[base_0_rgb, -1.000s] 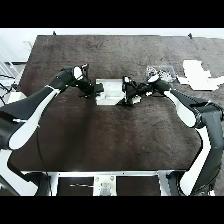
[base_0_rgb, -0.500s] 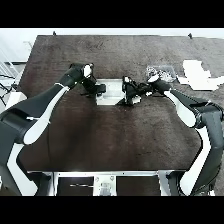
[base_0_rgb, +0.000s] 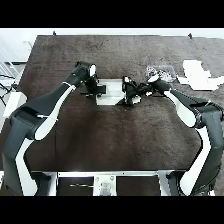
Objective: Fold the box and place the chain.
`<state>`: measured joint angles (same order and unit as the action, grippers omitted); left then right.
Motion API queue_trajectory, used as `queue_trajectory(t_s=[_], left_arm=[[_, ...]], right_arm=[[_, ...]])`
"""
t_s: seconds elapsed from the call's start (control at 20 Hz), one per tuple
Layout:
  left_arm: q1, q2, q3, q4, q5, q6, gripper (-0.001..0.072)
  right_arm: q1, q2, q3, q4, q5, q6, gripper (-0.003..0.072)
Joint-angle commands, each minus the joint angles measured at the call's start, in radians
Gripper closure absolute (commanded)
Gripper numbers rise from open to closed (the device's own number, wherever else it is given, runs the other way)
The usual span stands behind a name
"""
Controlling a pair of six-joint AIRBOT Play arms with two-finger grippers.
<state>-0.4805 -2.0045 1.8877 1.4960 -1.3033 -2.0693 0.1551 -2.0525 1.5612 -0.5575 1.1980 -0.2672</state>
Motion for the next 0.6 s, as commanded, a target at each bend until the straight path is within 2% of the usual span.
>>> queue_trajectory(t_s=[0.0,0.15,0.2,0.25,0.4,0.45,0.55], left_arm=[[-0.001,-0.011,0.008,0.008,-0.004,-0.002,0.0354],[-0.006,-0.011,0.008,0.009,0.011,0.001,0.0366],[-0.012,-0.011,0.008,0.015,0.014,0.002,0.0535],[-0.013,-0.011,0.008,0.016,0.02,0.001,0.0573],[-0.013,-0.011,0.008,0.012,0.016,0.001,0.0577],[-0.013,-0.012,0.008,0.013,0.01,0.001,0.0663],[-0.013,-0.016,0.007,0.013,0.011,0.001,0.0692]], right_arm=[[0.0,0.0,0.0,0.0,0.0,0.001,0.0108],[0.0,0.0,0.0,0.0,0.0,0.0,0.0108],[0.0,0.0,0.0,0.0,0.0,0.0,0.0108],[0.0,0.0,0.0,0.0,0.0,0.0,0.0108],[0.0,0.0,0.0,0.0,0.0,0.0,0.0108],[0.0,0.0,0.0,0.0,0.0,0.0,0.0107],[0.0,0.0,0.0,0.0,0.0,0.0,0.0108]])
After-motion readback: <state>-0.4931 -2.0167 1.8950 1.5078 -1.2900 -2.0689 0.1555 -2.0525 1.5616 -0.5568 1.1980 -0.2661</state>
